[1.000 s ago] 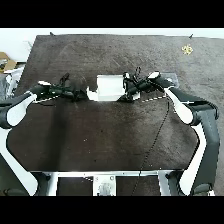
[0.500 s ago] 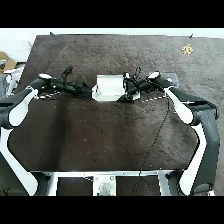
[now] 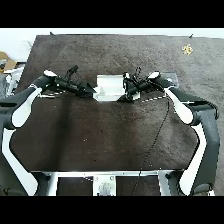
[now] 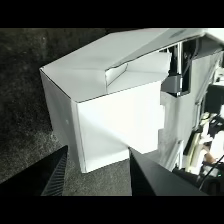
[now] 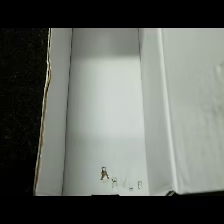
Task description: Fold the box and place the chain.
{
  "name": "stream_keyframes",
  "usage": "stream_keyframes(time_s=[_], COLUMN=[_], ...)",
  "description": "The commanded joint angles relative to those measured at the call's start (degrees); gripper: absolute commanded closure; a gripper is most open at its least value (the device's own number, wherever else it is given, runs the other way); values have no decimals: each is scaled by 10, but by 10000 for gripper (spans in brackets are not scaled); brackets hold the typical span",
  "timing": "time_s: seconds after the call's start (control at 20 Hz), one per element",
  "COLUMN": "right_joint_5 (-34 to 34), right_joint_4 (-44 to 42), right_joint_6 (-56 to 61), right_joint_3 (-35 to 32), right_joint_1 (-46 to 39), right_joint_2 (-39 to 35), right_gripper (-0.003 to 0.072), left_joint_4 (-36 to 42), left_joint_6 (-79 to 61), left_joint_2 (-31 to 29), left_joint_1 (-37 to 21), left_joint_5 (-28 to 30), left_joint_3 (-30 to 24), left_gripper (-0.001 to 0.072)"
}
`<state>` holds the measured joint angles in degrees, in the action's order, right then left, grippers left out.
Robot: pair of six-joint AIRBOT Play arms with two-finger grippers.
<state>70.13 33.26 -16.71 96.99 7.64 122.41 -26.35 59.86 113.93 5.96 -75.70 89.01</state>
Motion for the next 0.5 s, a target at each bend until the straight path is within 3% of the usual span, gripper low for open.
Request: stream_keyframes(time_s=[0.0,0.3,0.4,0.45], right_joint_5=[0,0,0,0], right_joint_4=[0,0,0,0], right_joint_6=[0,0,0,0], right_joint_3=[0,0,0,0], right_joint_1=[0,0,0,0], right_joint_2=[0,0,0,0], right_gripper=[368,368,368,368], left_joint_4=[-76,-171,-211,-223], left_joint_6=[63,157,193,208], left_joint_2=[0,0,0,0], left_joint_1=[16,51,65,70], left_joint_5=[0,-9,-7,-5], left_joint_3=[47,122,139,144], left_gripper=[297,297,365,365])
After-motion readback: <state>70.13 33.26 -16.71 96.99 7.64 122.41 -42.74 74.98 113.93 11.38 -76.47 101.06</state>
